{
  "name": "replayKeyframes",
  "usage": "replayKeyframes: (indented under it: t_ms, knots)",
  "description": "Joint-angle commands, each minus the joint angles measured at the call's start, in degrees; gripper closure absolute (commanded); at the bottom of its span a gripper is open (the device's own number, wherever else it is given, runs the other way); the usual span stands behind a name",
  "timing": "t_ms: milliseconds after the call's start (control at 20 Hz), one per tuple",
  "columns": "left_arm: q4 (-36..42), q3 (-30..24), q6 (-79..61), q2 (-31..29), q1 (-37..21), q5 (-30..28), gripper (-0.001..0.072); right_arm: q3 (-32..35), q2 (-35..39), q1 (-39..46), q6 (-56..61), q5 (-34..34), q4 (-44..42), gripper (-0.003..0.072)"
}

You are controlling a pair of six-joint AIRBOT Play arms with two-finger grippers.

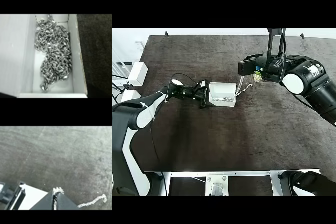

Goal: Fold the box and place the chain.

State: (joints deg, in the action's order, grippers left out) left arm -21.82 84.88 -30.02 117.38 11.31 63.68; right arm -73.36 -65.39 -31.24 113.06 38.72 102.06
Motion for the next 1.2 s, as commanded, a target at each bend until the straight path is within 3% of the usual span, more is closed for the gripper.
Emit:
replayKeyframes:
  t_ms: [0,250,500,700,950,1000,1050,1100,1150]
  knots:
    - [0.00,-0.02,0.00,0.00,-0.07,-0.02,0.0361,0.15,0.02,-2.29,1.03,1.36,-0.66,0.0684]
    - [0.00,-0.02,0.00,0.00,-0.07,-0.02,0.0361,0.26,-6.10,-5.84,4.07,-6.75,-0.92,0.0684]
    - [0.00,-0.02,0.00,0.00,-0.07,-0.02,0.0361,0.26,-18.36,-5.66,12.74,-16.74,-1.11,0.0683]
    - [0.00,-0.02,-0.02,0.00,-0.07,-0.02,0.0361,0.28,-25.40,-5.84,12.92,-17.31,-1.14,0.0684]
    - [0.00,-0.02,-0.02,0.00,-0.07,-0.02,0.0361,1.62,-26.34,-5.53,12.35,-16.87,-0.87,0.0681]
    - [0.00,-0.02,-0.02,0.00,-0.07,-0.04,0.0361,1.62,-26.32,-5.33,11.28,-15.52,-0.87,0.0605]
    - [0.00,-0.02,-0.02,0.00,-0.07,-0.02,0.0361,1.60,-25.94,-5.05,9.03,-13.00,-0.85,0.0267]
    - [0.00,-0.02,0.00,0.00,-0.07,0.00,0.0361,1.60,-25.16,-4.79,6.75,-9.94,-0.81,0.0105]
    - [-0.02,-0.02,0.00,0.00,-0.07,-0.02,0.0361,1.60,-23.89,-4.39,3.69,-5.90,-0.76,0.0105]
